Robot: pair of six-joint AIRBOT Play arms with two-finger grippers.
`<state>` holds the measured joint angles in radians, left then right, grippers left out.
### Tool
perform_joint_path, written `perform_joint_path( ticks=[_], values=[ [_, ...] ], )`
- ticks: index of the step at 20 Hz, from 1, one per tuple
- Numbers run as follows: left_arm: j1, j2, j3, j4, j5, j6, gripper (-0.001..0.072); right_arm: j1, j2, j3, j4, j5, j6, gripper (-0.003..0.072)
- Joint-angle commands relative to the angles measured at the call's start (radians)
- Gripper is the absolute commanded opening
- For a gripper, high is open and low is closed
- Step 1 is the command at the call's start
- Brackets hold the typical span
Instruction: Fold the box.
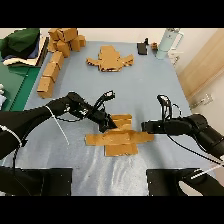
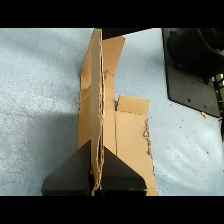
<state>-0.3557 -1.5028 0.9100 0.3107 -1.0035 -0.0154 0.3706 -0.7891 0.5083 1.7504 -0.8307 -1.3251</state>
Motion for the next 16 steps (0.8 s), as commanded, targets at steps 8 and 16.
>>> perform_joint_path(
  ticks=[8,16],
  values=[
    [0.0,0.0,0.0,0.001,0.0,0.0,0.0014,0.41,0.121,0.009,-0.002,-0.185,-0.013,0.0005],
    [0.001,0.0,0.0,0.001,0.001,0.0,0.0014,0.92,-0.073,0.009,-0.575,-0.176,-0.011,0.0592]
  ],
)
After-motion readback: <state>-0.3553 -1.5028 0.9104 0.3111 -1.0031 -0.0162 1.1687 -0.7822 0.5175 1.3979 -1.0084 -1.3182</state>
